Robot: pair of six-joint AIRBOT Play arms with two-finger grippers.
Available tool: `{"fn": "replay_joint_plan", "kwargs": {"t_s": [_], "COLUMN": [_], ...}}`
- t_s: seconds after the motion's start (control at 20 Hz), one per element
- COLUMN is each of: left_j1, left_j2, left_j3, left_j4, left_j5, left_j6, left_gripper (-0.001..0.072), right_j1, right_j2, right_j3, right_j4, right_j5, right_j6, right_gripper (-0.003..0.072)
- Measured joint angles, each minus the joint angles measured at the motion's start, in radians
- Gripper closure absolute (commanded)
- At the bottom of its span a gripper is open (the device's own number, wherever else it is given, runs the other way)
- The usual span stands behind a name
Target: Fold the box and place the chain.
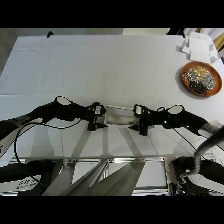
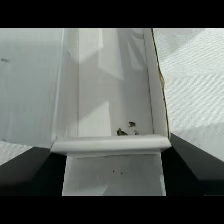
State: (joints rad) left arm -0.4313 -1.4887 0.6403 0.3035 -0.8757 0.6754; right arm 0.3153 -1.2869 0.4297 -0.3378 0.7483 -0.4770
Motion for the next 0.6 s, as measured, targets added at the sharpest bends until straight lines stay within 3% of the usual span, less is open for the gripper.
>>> {"fn": "replay_joint_plan", "kwargs": {"t_s": [0.1, 0.15, 0.35, 0.6], "left_j1": [0.000, 0.000, 0.000, 0.000], "left_j2": [0.000, 0.000, 0.000, 0.000], "left_j3": [0.000, 0.000, 0.000, 0.000], "left_j4": [-0.001, -0.002, -0.002, 0.002], "left_j5": [0.003, 0.005, 0.005, -0.001], "left_j6": [0.000, 0.000, 0.000, 0.002], "left_gripper": [0.0458, 0.0458, 0.0458, 0.0458], "right_j1": [-0.001, -0.002, -0.005, -0.006], "right_j2": [0.010, 0.020, 0.072, 0.136], "right_j3": [0.000, 0.000, 0.000, 0.000], "right_j4": [-0.004, -0.005, -0.060, -0.257], "right_j5": [0.008, 0.015, 0.020, 0.034], "right_j6": [0.009, 0.013, 0.085, 0.312], "right_gripper": [0.0011, -0.0017, -0.0018, -0.0011]}}
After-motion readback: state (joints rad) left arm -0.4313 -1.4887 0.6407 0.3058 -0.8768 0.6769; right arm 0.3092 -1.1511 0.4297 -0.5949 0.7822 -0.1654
